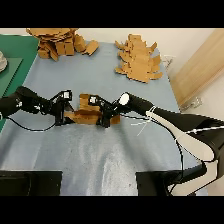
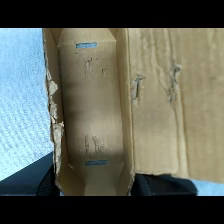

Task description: Fold the box.

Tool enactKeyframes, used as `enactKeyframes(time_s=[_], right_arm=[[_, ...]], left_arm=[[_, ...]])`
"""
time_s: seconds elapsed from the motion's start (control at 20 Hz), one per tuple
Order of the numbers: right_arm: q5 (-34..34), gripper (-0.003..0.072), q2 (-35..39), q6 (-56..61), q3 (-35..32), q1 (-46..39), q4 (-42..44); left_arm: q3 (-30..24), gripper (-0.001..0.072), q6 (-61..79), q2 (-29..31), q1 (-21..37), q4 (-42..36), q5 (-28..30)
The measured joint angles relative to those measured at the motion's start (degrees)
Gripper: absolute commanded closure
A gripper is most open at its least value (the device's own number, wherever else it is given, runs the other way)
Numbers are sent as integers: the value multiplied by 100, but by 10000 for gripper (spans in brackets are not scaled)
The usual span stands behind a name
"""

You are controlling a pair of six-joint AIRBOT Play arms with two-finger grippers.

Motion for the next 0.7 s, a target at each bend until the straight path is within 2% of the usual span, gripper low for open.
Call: enactKeyframes(time_s=[0.15,0.2,0.6,0.65,0.7], right_arm=[[-2,179,0,0,0,2,0],[-4,179,0,0,0,2,0],[-7,179,0,0,-2,0,2],[-7,179,0,-2,-2,0,2],[-9,179,0,0,-2,0,0]], left_arm=[[0,333,0,0,-114,44,205],[0,418,-2,0,-138,57,273],[0,429,0,0,-282,105,514],[0,467,0,0,-328,105,529],[0,623,-2,0,-369,105,535]])
